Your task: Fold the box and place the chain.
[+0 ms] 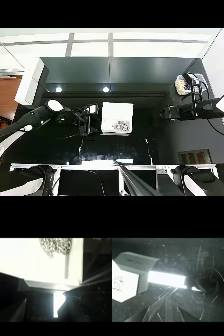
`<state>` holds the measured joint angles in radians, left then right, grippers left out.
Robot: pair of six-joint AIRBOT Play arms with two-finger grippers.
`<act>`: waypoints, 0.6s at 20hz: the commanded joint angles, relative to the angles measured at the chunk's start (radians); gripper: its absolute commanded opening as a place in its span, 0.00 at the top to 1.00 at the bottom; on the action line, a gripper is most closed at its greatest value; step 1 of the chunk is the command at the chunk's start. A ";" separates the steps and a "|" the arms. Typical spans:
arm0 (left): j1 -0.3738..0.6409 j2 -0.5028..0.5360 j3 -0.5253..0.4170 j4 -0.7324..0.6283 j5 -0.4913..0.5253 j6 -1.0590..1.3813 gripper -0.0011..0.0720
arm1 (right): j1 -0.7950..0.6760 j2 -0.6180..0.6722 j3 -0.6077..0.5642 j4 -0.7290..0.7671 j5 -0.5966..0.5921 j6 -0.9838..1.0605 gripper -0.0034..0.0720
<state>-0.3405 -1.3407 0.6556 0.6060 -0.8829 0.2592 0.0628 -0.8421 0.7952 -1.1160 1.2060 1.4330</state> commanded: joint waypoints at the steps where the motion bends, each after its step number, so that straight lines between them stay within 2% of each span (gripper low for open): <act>1: -0.016 -0.019 0.017 -0.024 -0.005 0.010 0.00 | 0.000 0.000 0.000 -0.002 -0.004 0.000 0.43; 12: -0.069 -0.064 0.058 -0.046 -0.010 0.010 0.01 | 0.000 0.000 0.000 -0.004 -0.007 0.000 0.43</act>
<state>-0.3996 -1.3949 0.7017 0.5640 -0.8894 0.2687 0.0628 -0.8421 0.7952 -1.1206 1.1995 1.4330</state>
